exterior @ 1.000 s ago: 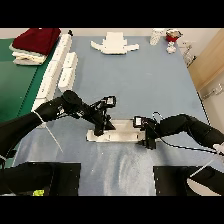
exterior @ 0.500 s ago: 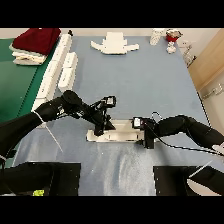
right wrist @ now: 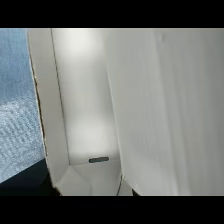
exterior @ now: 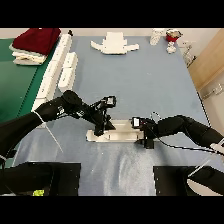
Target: Fold the box.
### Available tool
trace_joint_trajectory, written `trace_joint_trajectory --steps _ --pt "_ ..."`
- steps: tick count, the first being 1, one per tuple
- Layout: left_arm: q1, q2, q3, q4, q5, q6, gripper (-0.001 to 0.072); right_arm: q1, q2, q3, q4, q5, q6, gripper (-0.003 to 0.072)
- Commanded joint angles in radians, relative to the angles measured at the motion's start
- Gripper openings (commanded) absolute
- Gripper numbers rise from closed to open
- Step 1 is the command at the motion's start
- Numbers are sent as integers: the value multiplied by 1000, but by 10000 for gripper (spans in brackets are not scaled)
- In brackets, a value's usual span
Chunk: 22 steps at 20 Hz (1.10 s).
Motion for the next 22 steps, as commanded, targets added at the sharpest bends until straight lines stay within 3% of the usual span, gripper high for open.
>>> trace_joint_trajectory --steps 1,20,22 --pt "1 -1 0 0 0 0 11 1 -3 -1 -8 -2 2 531" --pt "1 -1 0 -1 2 3 11 0 -3 2 -8 -1 2 530" --pt "1 -1 1 -8 60 8 11 0 -3 2 -8 -1 2 530"
